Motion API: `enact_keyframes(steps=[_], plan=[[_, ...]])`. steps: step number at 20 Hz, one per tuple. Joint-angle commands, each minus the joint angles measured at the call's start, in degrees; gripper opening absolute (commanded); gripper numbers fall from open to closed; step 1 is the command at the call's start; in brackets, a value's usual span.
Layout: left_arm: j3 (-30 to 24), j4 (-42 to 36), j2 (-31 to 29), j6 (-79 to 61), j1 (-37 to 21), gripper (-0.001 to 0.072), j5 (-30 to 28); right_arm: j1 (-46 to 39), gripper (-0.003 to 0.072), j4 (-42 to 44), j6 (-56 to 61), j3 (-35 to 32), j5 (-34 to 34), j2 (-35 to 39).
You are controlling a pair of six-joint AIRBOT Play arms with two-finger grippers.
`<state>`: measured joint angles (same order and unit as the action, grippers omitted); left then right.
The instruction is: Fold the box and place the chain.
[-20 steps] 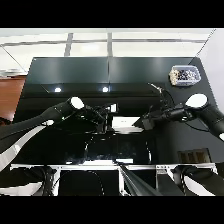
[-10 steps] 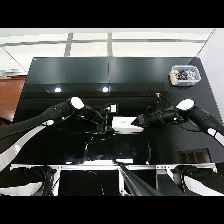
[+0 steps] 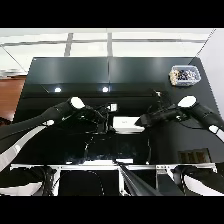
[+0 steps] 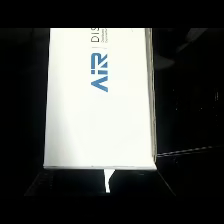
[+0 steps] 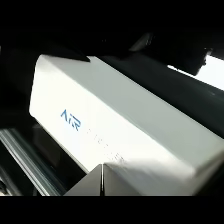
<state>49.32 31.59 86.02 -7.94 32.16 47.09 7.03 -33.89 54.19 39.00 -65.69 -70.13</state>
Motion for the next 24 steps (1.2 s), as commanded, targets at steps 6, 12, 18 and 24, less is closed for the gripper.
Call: enact_keyframes(steps=[6,12,18,24], plan=[[0.1,12.3,-5.2,3.4,-0.1,0.0716,0.0,-21.9,0.0017,-5.0,-0.6,5.4,-18.2,16.6],[5.6,20.7,-12.1,24.2,0.4,0.0715,6.3,-27.7,0.0017,-5.3,-0.6,5.3,-17.2,18.6],[24.6,37.0,-0.5,44.8,10.5,0.0712,9.4,-27.7,0.0017,-5.2,-0.7,5.3,-14.9,18.6],[31.0,33.3,8.7,46.9,12.7,0.0711,12.0,-27.7,0.0017,-5.2,-0.7,5.3,-14.6,18.6]])
